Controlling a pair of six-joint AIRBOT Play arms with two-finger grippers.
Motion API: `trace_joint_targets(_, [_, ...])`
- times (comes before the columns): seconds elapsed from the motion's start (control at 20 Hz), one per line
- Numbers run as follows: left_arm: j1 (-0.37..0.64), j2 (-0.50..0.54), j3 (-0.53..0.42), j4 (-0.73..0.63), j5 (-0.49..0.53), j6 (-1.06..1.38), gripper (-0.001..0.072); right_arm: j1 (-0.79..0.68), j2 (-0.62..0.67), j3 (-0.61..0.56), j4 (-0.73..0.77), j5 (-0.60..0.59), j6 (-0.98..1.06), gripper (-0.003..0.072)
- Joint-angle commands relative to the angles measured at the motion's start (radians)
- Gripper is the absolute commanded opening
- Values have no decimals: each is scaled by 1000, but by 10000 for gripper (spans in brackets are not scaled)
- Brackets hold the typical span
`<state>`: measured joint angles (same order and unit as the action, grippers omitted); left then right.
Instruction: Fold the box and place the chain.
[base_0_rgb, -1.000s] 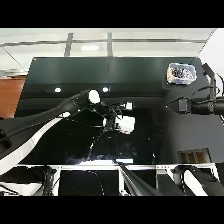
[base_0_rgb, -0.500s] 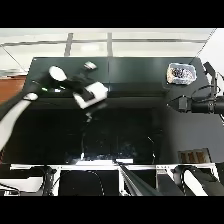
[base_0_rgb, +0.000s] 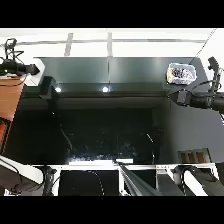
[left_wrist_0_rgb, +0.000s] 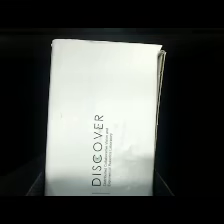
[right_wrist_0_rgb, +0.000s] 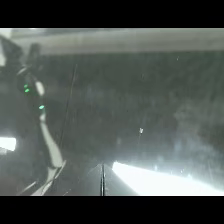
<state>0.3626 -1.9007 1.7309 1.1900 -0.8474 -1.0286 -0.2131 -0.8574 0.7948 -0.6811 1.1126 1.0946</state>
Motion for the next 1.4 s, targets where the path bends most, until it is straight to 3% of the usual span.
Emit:
trace_joint_targets(0.0, [29,-193,257,8,-12,-23,277,16,-1,0,-1,-98,28,18])
trace_joint_targets(0.1, [19,-264,340,8,-40,-23,294,16,-1,0,-1,-112,29,17])
trace_joint_targets(0.25, [-4,-278,340,18,-52,-23,296,16,-1,0,-2,-119,29,17])
trace_joint_targets(0.3, [-11,-275,340,31,-56,-23,398,16,-1,-1,-2,-120,29,17])
trace_joint_targets(0.35, [-19,-270,340,53,-65,-25,708,16,-1,-1,-2,-120,29,17])
trace_joint_targets(0.5, [-33,-196,340,148,-102,-127,710,17,-1,-1,0,-114,29,17])
trace_joint_targets(0.6, [-32,-117,338,152,-204,-221,705,56,-2,-5,-8,-166,27,17])
trace_joint_targets(0.65, [-32,-78,328,151,-248,-292,588,98,-10,-9,-23,-237,27,17])
trace_joint_targets(0.75, [-37,2,301,143,-353,-379,87,206,-57,-10,-57,-416,28,17])
trace_joint_targets(0.8, [-44,42,281,125,-404,-378,28,252,-95,-10,-56,-483,28,17])
trace_joint_targets(0.85, [-56,89,242,104,-433,-377,27,281,-135,-10,-59,-516,27,17])
trace_joint_targets(0.95, [-97,209,110,55,-419,-359,27,313,-224,-11,-129,-523,27,17])
trace_joint_targets(1.0, [-129,293,-3,47,-364,-339,27,315,-266,-12,-190,-518,29,17])
trace_joint_targets(1.2, [-268,685,-621,58,-10,-295,27,312,-344,-12,-305,-496,35,18])
trace_joint_targets(1.3, [-303,848,-876,62,108,-288,28,313,-344,-12,-311,-449,34,18])
trace_joint_targets(1.35, [-303,910,-959,62,142,-286,28,313,-344,-12,-311,-442,34,18])
